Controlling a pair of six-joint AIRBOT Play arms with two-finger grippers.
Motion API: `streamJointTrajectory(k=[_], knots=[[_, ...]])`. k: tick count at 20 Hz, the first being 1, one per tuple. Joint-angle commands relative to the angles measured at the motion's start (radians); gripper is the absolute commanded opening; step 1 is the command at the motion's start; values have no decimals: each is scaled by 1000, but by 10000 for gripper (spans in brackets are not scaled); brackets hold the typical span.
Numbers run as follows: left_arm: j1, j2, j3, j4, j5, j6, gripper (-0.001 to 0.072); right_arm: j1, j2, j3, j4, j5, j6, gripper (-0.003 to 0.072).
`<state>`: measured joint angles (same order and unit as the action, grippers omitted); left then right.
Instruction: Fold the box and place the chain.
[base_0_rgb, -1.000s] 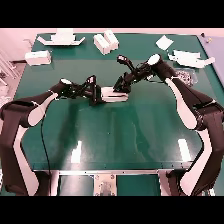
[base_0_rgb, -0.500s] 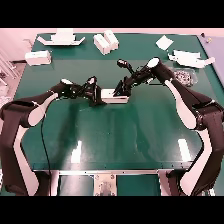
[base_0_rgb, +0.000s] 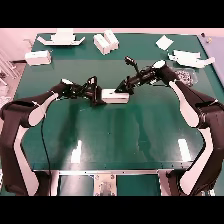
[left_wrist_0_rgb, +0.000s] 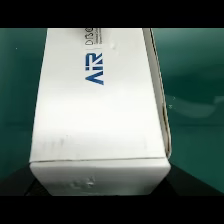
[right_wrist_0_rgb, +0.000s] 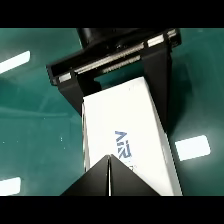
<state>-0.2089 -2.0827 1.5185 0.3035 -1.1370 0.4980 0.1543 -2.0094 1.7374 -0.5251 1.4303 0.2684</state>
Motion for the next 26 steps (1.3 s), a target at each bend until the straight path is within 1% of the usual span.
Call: streamJointTrajectory(k=[1,6,8,11,13,17,19,22,26], knots=[[1,1,2,0,3,0,526,-14,1,-9,72,0,-23,19],[1,1,1,0,3,0,526,-13,1,-96,72,-3,-27,19],[1,1,2,0,3,0,526,-13,1,-139,68,-26,-25,18],[1,1,1,0,3,0,526,-6,1,-171,-24,-88,39,18],[1,1,1,0,3,0,526,2,1,-171,-60,-88,42,18],[1,1,1,0,3,0,526,0,24,-153,35,-77,-1,17],[1,1,1,0,3,0,525,2,68,-142,53,-64,-1,16],[1,1,2,0,3,0,526,-7,188,-137,89,-61,3,17],[1,1,1,0,3,0,525,-32,372,-143,84,-72,110,15]])
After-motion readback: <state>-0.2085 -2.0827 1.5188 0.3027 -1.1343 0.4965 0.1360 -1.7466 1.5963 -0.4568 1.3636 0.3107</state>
